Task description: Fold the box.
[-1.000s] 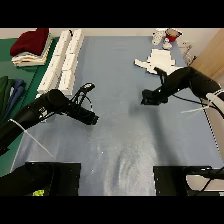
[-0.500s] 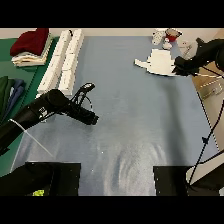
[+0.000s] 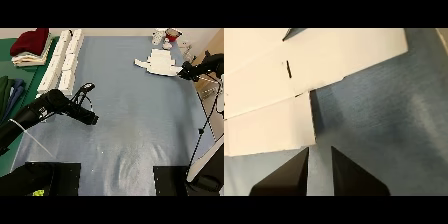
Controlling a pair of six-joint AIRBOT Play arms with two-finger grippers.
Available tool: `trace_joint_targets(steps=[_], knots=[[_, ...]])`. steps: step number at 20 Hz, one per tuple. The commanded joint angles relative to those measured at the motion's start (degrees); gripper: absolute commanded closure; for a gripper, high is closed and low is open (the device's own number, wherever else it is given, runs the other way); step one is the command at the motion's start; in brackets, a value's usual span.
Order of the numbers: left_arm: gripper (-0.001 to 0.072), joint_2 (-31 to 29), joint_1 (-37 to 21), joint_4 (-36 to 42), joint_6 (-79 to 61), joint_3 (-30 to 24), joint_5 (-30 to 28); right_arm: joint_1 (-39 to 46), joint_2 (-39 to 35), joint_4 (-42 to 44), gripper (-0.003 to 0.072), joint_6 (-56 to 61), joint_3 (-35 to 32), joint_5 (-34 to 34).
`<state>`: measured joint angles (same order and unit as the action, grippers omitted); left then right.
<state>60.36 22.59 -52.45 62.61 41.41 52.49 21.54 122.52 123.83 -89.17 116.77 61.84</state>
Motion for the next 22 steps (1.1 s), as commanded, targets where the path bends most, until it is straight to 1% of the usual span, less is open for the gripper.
trace_joint_targets(steps=[1,5,12,13,16,17,18,22], knots=[[0.0697,0.04,-0.07,-0.02,0.00,-0.02,0.00,0.33,2.49,3.17,0.0441,-2.25,1.07,-3.41],[0.0697,0.04,-0.07,-0.02,0.00,-0.02,0.00,0.20,2.51,5.84,0.0441,-3.61,1.07,-3.76],[0.0697,0.04,-0.07,-0.02,0.00,-0.02,0.00,0.22,2.54,8.63,0.0463,-3.89,1.05,-3.02],[0.0697,0.04,-0.07,-0.02,0.00,-0.02,0.00,0.22,2.54,8.87,0.0517,-3.87,1.05,-2.69],[0.0697,0.04,-0.07,0.00,0.00,-0.02,0.00,0.22,2.54,10.43,0.0529,-3.87,1.07,-1.33],[0.0697,0.04,-0.07,-0.02,0.00,-0.02,0.00,0.22,2.51,10.97,0.0569,-3.89,1.07,-0.85],[0.0697,0.04,-0.07,-0.02,0.00,-0.02,0.00,0.22,2.51,11.61,0.0679,-3.87,1.07,-0.44],[0.0697,0.04,-0.07,-0.02,0.00,-0.02,0.00,0.20,2.03,13.20,0.0686,-4.24,1.05,2.60]])
